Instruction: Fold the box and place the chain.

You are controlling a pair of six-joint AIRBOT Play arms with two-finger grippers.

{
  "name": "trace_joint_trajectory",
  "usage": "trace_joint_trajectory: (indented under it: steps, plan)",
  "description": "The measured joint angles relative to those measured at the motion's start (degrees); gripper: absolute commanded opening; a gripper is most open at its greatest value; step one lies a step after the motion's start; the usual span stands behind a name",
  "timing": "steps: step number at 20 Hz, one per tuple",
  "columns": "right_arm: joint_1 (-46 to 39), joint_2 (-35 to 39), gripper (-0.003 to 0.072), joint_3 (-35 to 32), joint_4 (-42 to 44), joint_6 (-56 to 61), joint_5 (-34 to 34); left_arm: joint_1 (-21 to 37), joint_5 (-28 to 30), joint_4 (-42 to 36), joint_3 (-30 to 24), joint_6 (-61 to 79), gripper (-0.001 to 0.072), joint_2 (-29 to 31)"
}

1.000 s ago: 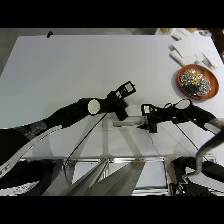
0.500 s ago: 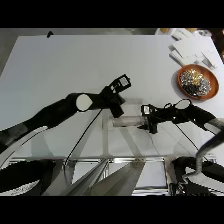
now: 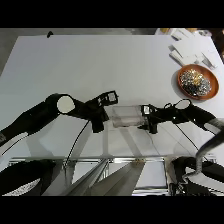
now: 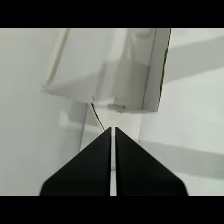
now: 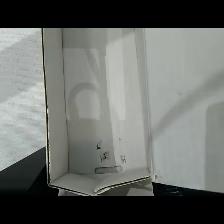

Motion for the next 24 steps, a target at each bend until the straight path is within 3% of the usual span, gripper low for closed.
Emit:
trace_joint_trajectory:
  steps: [3,5,7,9,15,24]
  plan:
    - [0.0,0.0,0.0296,0.0,0.02,0.04,0.0,1.25,1.07,-0.66,-2.78,5.99,0.0128,-0.02]
    - [0.0,0.0,0.0296,0.0,0.02,0.07,0.0,2.32,1.49,-0.87,-3.96,9.9,0.0213,-0.24]
    - [0.0,0.0,0.0296,0.0,0.04,0.07,0.0,3.23,1.68,-0.9,-4.63,13.09,0.0227,-0.35]
    - [0.0,0.0,0.0296,0.0,0.04,0.09,0.0,3.91,1.84,-0.83,-4.98,16.17,0.0349,-0.42]
    - [0.0,0.0,0.0296,0.0,0.07,0.09,0.0,4.37,2.71,-0.59,-5.33,27.56,0.0355,-1.84]
    - [0.0,0.0,0.0296,0.0,0.07,0.09,0.0,1.55,8.63,-1.7,-5.35,31.71,0.034,-4.04]
